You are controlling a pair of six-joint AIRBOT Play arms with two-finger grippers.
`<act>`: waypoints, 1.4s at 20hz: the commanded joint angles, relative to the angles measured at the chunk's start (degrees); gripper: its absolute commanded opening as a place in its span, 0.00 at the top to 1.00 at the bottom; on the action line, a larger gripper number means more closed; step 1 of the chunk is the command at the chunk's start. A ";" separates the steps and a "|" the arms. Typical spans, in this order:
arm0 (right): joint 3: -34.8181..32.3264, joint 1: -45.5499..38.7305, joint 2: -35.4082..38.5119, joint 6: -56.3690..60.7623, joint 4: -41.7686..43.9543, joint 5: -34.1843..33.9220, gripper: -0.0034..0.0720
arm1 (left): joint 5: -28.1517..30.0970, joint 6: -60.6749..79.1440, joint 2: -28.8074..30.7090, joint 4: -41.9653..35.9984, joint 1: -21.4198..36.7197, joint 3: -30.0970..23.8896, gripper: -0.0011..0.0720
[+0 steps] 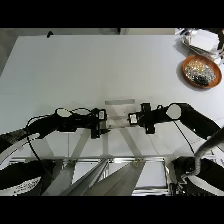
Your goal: Fold the box and place the chain.
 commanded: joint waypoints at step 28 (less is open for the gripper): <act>0.00 -16.48 11.58 8.44 -0.15 10.56 0.94 | 0.02 0.00 0.04 -0.02 -0.02 0.00 0.80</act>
